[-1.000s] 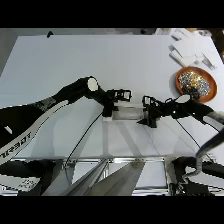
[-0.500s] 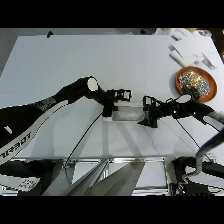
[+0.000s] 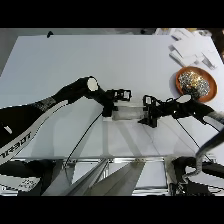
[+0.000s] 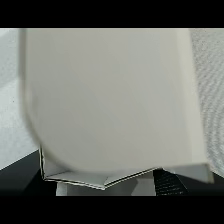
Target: Fold the box and place the chain.
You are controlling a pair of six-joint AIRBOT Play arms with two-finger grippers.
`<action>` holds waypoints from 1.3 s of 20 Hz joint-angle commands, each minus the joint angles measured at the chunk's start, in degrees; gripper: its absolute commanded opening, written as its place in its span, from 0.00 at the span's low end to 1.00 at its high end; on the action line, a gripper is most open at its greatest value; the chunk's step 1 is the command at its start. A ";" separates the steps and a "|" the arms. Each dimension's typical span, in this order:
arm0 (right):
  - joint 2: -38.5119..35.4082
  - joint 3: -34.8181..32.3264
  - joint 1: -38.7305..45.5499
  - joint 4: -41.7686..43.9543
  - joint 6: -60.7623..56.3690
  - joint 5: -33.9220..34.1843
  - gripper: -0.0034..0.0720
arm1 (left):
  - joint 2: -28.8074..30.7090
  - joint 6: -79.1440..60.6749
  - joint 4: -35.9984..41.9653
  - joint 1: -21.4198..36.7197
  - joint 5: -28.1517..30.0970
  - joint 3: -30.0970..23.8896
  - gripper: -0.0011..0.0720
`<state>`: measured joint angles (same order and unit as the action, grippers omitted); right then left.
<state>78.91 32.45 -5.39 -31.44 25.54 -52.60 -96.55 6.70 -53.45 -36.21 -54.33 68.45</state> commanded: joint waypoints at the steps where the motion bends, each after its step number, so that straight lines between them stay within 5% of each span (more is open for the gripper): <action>1: 0.02 0.02 -0.04 0.22 0.46 0.09 0.70 | 0.02 -0.04 -0.02 0.04 0.07 0.00 0.03; 2: 0.02 0.02 -0.39 0.11 0.46 0.35 0.78 | 0.02 -0.02 0.00 0.04 0.07 0.00 0.03; 7: 0.02 0.02 -1.75 -0.24 0.44 1.40 0.72 | 0.02 -0.04 0.00 0.04 0.07 0.00 0.03; 13: 0.02 0.02 -1.75 -1.40 0.42 1.14 0.41 | 0.02 -0.04 0.00 0.04 0.07 0.00 0.03; 26: -0.11 0.02 -1.75 -1.99 -2.60 -0.20 0.41 | 0.02 -0.04 -0.02 0.04 0.07 0.00 0.03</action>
<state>78.85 32.49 -7.11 -33.32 23.11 -52.49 -96.55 6.63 -53.47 -36.16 -54.24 68.45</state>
